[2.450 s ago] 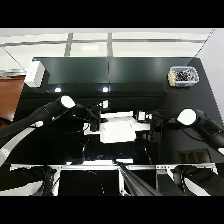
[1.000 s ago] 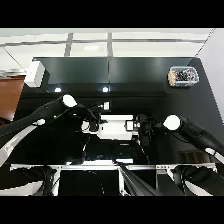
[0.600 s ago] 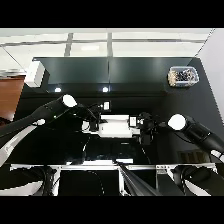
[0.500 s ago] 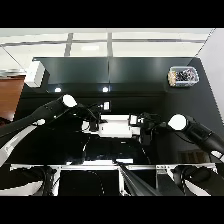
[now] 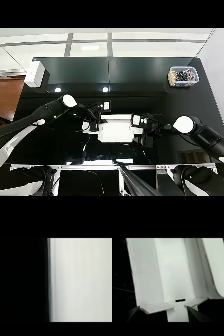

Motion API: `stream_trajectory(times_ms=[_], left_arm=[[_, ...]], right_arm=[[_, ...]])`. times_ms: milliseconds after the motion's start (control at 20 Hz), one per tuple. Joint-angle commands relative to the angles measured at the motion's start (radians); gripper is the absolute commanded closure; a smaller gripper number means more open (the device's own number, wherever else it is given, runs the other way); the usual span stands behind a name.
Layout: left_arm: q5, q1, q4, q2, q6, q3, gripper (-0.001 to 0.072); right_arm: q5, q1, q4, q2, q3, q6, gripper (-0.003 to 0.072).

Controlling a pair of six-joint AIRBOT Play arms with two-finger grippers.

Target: Fold the box and place the chain.

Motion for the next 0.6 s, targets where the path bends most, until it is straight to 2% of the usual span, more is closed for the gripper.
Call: stream_trajectory(times_ms=[0, 350, 550], left_arm=[[0.000, 0.000, 0.000, -0.001, -0.001, 0.001, 0.0685], [0.000, 0.000, 0.000, -0.001, -0.001, 0.001, 0.0685], [0.000, 0.000, 0.000, -0.001, -0.001, 0.001, 0.0685]], right_arm=[[0.026, 0.032, 0.027, 0.013, 0.000, -0.064, 0.0019], [-0.059, 0.127, 0.023, -0.120, 0.000, -0.119, 0.0019], [-0.119, 0.127, -0.003, -0.143, -0.008, -0.116, 0.0020]])
